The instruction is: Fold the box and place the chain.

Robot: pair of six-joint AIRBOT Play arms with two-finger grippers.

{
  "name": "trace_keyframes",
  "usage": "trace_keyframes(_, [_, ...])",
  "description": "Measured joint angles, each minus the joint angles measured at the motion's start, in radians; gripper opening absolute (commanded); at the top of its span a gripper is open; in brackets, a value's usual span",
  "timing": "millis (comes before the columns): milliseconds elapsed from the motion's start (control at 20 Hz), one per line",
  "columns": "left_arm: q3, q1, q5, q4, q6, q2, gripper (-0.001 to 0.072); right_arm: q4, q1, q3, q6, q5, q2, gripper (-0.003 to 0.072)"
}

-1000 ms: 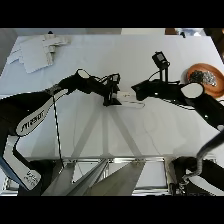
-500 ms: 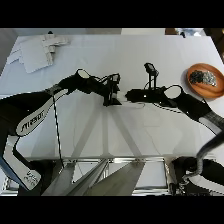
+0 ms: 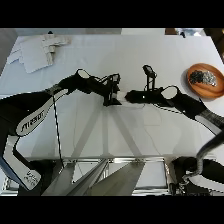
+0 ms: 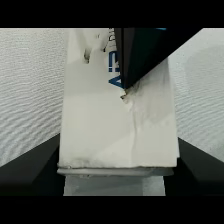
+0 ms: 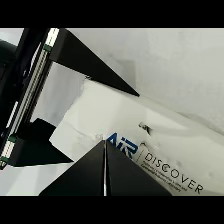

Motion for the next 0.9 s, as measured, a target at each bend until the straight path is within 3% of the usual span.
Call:
trace_keyframes(600, [0.0, 0.0, 0.0, 0.0, 0.0, 0.0, 0.0395, -0.02, 0.037, 0.0, 0.006, -0.002, -0.044, 0.001])
trace_keyframes(900, [0.0, 0.0, -0.002, -0.003, -0.006, 0.0, 0.0395, -0.034, 0.042, -0.003, 0.007, -0.025, 0.019, 0.001])
